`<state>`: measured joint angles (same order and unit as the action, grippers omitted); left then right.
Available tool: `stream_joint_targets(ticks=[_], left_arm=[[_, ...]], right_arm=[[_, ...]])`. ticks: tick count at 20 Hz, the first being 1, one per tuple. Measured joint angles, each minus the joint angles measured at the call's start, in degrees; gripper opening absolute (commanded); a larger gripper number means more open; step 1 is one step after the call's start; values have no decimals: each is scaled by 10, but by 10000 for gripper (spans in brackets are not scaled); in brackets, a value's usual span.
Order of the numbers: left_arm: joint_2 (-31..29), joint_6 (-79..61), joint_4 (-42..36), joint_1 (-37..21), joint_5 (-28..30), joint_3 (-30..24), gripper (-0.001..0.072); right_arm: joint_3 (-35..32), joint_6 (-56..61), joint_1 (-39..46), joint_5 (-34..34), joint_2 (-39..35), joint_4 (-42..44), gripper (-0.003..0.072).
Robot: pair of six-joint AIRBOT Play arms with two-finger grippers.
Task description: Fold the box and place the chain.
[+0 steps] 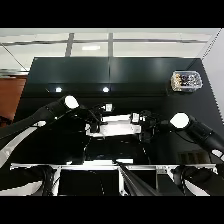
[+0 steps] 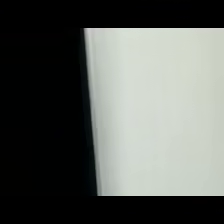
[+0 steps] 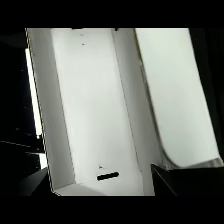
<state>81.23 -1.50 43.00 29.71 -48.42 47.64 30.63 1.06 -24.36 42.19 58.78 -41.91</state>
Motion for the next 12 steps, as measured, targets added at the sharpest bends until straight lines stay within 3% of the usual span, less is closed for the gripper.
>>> stream_joint_targets(ticks=[12], left_arm=[[0,0,1,1,-3,0,32]], right_arm=[[0,-84,30,-31,-2,67,709]])
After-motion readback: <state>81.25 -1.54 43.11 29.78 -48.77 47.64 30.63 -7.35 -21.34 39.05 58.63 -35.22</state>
